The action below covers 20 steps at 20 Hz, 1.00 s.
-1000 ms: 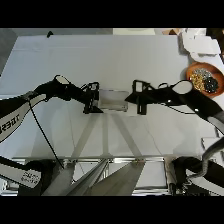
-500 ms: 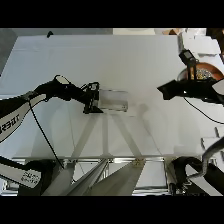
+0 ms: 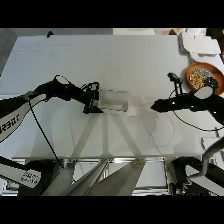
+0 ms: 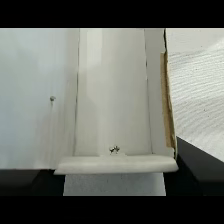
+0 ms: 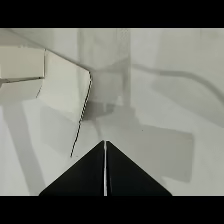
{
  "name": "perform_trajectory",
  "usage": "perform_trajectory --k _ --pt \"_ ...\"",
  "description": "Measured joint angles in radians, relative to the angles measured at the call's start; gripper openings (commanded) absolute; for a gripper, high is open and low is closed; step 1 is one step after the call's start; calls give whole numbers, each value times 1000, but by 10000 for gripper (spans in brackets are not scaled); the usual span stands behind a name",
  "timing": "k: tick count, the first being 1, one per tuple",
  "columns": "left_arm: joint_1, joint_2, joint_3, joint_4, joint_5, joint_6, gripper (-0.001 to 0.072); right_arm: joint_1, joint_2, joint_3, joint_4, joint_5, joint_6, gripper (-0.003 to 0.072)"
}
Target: Fold the box and place the chain.
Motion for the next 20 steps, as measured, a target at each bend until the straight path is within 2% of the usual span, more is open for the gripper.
perform_trajectory --k 7,14,20 --pt "0 0 0 0 0 0 278 78 -119 -8 117 -69 10 9" --pt "0 0 0 0 0 0 278 138 -158 -8 291 -87 -51 11" --pt "0 0 0 0 0 0 278 151 -161 -8 257 -120 -57 11"
